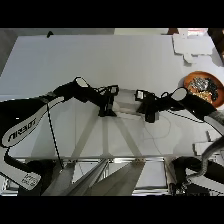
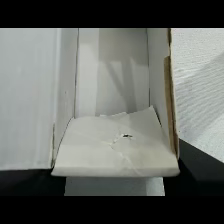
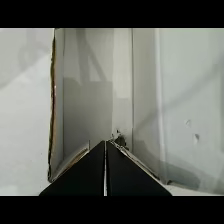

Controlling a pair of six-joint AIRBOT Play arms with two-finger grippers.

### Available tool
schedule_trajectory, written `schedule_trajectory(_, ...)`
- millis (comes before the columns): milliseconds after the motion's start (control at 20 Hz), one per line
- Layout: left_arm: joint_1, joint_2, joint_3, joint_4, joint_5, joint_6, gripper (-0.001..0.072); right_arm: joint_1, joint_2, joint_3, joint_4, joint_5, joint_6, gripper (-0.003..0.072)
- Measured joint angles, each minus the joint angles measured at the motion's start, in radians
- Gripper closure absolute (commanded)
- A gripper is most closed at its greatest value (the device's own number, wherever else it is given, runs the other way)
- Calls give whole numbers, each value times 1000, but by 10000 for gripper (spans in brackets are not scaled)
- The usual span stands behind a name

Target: Fold the box and place the chain.

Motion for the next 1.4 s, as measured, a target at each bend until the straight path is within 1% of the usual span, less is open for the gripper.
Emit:
schedule_trajectory(150, 0, 0, 0, 0, 0, 0, 435, 0, 26, 0, -39, 5, 69, 680)
schedule_trajectory(250, 0, 0, 0, 0, 0, 0, 435, 0, 65, 0, -56, 7, 130, 680)
schedule_trajectory(400, 0, 0, 0, 0, 0, 0, 435, 0, 166, 0, -77, 24, 239, 680)
schedule_trajectory(500, 0, 0, 0, 0, 0, 0, 435, 0, 254, 0, -119, 32, 361, 680)
schedule_trajectory(600, 0, 0, 0, 0, 0, 0, 435, 0, 348, 0, -208, 49, 541, 680)
schedule_trajectory(700, 0, 0, 0, 0, 0, 0, 435, 0, 434, 0, -331, 90, 729, 680)
schedule_trajectory(850, 0, 0, 0, 0, 0, 0, 435, 0, 519, 0, -485, 170, 938, 681)
schedule_trajectory(950, 0, 0, 0, 0, 0, 0, 435, -2, 546, -6, -542, 194, 1035, 681)
schedule_trajectory(1100, 0, 0, 0, 0, 0, 0, 435, -41, 565, -39, -579, 177, 1141, 683)
schedule_trajectory(1400, 0, 0, 0, 0, 0, 0, 435, -203, 564, -137, -565, 129, 1217, 683)
